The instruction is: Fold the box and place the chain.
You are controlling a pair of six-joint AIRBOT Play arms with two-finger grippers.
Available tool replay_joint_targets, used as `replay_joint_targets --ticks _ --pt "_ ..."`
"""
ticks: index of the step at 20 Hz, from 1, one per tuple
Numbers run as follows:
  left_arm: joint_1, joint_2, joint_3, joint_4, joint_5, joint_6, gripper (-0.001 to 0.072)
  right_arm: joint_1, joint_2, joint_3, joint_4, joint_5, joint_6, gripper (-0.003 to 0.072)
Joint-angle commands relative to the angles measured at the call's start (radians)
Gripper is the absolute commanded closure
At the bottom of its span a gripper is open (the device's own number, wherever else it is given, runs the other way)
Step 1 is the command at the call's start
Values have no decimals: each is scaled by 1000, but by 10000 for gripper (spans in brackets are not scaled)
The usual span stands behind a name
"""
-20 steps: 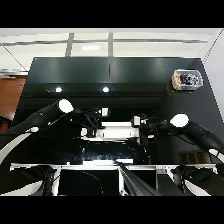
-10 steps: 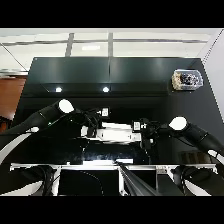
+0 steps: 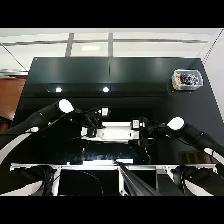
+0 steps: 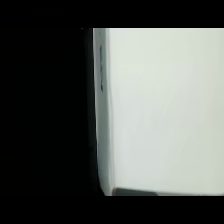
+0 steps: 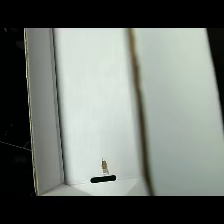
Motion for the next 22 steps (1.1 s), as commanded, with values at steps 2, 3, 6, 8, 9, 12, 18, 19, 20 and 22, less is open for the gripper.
replay_joint_targets --ticks 2,3,6,8,9,12,18,19,20,22 --pt "0 0 0 2 -1 0 681 4 -30 0 10 -35 -6 -21" --pt "0 0 0 2 0 0 682 8 -30 0 8 -37 -6 -21" --pt "0 0 0 2 0 0 681 18 -30 0 -5 -44 0 -21" --pt "0 0 0 2 0 0 681 24 -31 0 -6 -51 2 -21" --pt "0 0 0 2 0 0 681 30 -31 0 -14 -59 11 -21" --pt "0 0 0 2 0 0 681 62 -33 -3 -52 -85 36 -20" --pt "0 0 0 2 -2 0 681 71 -34 -5 -51 -113 57 -20" --pt "0 0 0 2 -2 0 681 71 -34 -4 -50 -122 64 -20" --pt "0 0 0 2 -2 0 681 71 -34 -5 -50 -126 68 -20" --pt "0 0 0 2 -2 0 681 71 -34 -4 -50 -127 69 -20"
